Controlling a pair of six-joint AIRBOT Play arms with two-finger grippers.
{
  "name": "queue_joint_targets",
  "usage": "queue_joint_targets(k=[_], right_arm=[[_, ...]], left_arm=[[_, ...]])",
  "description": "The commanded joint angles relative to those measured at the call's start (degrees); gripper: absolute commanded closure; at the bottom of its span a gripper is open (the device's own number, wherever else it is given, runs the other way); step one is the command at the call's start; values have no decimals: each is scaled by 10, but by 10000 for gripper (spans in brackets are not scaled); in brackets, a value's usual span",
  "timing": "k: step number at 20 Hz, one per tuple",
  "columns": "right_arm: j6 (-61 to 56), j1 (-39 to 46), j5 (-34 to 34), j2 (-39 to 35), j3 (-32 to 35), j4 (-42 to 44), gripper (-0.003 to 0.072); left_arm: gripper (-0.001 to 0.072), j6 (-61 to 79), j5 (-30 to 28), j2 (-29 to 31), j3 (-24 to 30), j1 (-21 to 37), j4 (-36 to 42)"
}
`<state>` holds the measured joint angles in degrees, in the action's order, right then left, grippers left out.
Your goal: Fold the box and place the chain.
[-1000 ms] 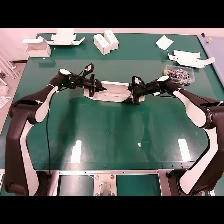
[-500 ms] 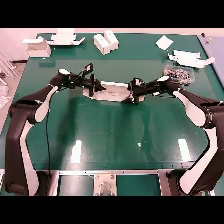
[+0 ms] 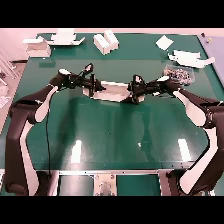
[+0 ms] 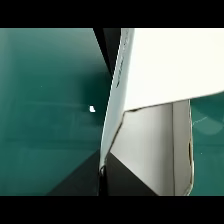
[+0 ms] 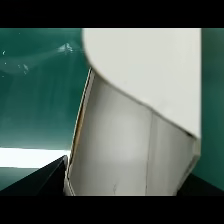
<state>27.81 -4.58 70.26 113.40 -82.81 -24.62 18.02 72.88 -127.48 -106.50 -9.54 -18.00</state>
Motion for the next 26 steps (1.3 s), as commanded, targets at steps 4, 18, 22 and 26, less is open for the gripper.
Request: queue_joint_targets(k=[4,18,22,26], right_arm=[[-99,0,-6,0,0,-31,86],[-96,3,-30,0,0,-33,-7],[-96,3,-51,3,-10,-28,-7],[-96,2,-45,4,-14,-28,-7]], left_arm=[[687,0,2,0,0,0,0],[687,0,2,0,0,0,0],[687,0,2,0,0,0,0],[687,0,2,0,0,0,0]])
